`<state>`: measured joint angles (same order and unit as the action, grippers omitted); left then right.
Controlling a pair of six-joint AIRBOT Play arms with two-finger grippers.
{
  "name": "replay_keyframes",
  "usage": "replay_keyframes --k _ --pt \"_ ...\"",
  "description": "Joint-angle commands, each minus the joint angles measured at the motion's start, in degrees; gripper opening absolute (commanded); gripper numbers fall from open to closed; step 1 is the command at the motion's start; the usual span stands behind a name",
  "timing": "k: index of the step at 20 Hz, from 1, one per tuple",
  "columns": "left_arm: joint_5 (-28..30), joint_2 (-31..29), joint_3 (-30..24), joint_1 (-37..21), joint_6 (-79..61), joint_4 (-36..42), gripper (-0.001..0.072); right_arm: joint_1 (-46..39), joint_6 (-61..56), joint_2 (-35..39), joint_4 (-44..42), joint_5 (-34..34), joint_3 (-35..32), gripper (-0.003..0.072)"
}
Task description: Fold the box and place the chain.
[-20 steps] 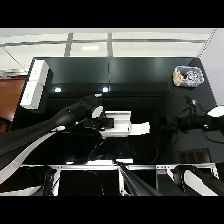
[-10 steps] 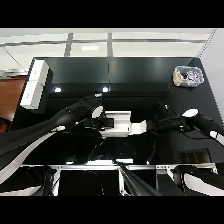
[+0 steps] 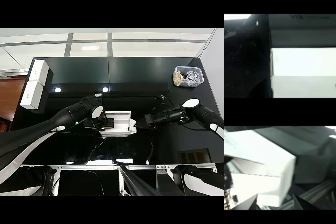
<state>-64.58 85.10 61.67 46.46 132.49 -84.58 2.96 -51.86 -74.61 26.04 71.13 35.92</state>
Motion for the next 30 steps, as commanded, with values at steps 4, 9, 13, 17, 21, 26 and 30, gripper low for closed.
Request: replay_keyframes --k 4,9,13,17,21,26,30 --pt "0.00 0.00 0.04 -0.07 -0.02 0.02 0.0024 7.15 -2.16 0.00 -1.57 -3.50 1.57 0.0396" --pt "0.00 0.00 0.04 -0.07 -0.02 0.02 0.0024 11.93 -11.26 0.00 8.70 -6.23 6.21 0.0305" --pt "0.00 0.00 0.04 -0.07 -0.04 0.02 0.0024 16.26 -19.28 0.00 14.45 -9.49 9.09 0.0304" --pt "0.00 0.00 0.04 -0.07 -0.04 0.02 0.0024 23.34 -32.44 -0.02 27.17 -14.69 11.96 0.0298" --pt "0.00 0.00 0.04 -0.07 -0.04 0.00 0.0024 30.14 -48.11 -2.32 40.85 -15.19 15.91 0.0297" --pt "0.02 0.00 0.04 -0.07 -0.04 0.02 0.0024 37.33 -63.23 -6.27 56.19 -9.20 22.88 0.0298" --pt "0.02 0.00 0.04 -0.07 -0.04 0.00 0.0024 39.67 -70.16 -7.43 58.62 -8.57 22.88 0.0297"
